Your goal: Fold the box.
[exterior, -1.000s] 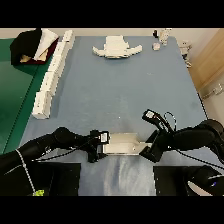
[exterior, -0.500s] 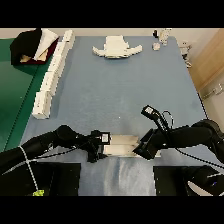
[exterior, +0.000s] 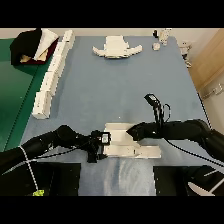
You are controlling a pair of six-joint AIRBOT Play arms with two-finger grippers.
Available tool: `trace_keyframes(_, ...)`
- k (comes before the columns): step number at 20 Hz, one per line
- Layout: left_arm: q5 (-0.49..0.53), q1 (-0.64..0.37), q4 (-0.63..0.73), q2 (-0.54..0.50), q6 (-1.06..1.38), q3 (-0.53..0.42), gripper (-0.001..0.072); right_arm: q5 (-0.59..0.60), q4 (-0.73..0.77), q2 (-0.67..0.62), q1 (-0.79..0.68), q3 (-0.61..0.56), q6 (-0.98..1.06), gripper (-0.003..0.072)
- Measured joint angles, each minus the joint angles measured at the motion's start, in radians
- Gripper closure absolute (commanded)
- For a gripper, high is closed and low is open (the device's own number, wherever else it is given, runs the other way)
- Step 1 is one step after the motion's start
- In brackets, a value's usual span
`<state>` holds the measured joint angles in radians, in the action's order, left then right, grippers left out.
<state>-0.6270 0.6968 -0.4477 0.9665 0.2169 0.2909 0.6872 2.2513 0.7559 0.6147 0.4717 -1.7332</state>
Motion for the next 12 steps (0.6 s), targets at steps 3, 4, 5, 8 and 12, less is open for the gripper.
trace_keyframes(3,-0.002,0.0,0.0,0.0,-0.003,0.0,0.02,-0.086,0.008,0.12,0.008,0.0,0.024,0.0549)
trace_keyframes(4,-0.002,0.0,0.0,0.0,-0.003,0.0,0.02,-0.101,0.009,0.158,0.011,0.0,0.029,0.0549)
trace_keyframes(5,-0.002,0.0,0.0,0.0,-0.003,0.0,0.02,-0.111,0.01,0.188,0.016,0.0,0.032,0.0549)
trace_keyframes(8,-0.003,0.0,0.0,0.0,-0.003,0.0,0.02,-0.132,0.009,0.238,0.04,0.0,0.039,0.0549)
trace_keyframes(12,-0.002,0.0,0.0,0.0,-0.002,0.0,0.02,-0.13,-0.004,0.262,0.065,0.0,0.04,0.0549)
